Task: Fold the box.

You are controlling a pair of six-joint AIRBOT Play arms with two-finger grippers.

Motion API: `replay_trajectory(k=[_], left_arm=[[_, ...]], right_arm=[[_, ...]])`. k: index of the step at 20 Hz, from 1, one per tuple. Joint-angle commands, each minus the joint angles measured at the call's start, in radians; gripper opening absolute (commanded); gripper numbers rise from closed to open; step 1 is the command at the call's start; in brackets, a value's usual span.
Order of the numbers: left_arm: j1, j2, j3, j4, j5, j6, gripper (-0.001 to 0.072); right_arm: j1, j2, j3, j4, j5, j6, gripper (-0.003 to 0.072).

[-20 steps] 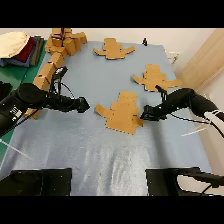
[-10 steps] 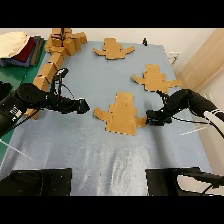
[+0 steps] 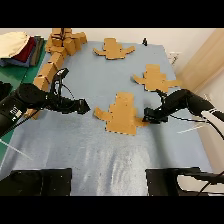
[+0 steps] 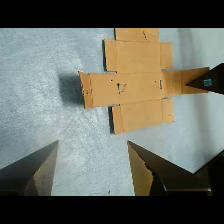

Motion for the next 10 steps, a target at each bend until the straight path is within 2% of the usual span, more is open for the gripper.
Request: replay_trajectory(k=[1, 2, 3, 5, 8, 10], left_arm=[[0.0, 0.0, 0.0, -0.006, 0.0, 0.0, 0.0654], [0.0, 0.0, 0.0, -0.008, 0.0, 0.0, 0.0654], [0.0, 0.0, 0.0, -0.019, -0.004, 0.0, 0.0654], [0.0, 0.0, 0.0, -0.063, -0.025, 0.0, 0.0654], [0.001, 0.0, 0.0, -0.089, -0.049, 0.0, 0.0654], [0.003, -0.001, 0.001, -0.089, -0.051, 0.001, 0.0653]], right_arm=[[0.002, -0.043, 0.0, 0.061, 0.026, -0.045, 0.0205], [0.002, -0.054, 0.0, 0.063, 0.026, -0.061, 0.0155], [0.002, -0.06, 0.0, 0.067, 0.026, -0.072, 0.0154], [0.002, -0.06, 0.0, 0.097, 0.02, -0.118, 0.0014], [0.011, -0.027, 0.0, 0.17, -0.018, -0.219, 0.0003], [0.042, 0.018, -0.005, 0.166, -0.029, -0.265, 0.0002]])
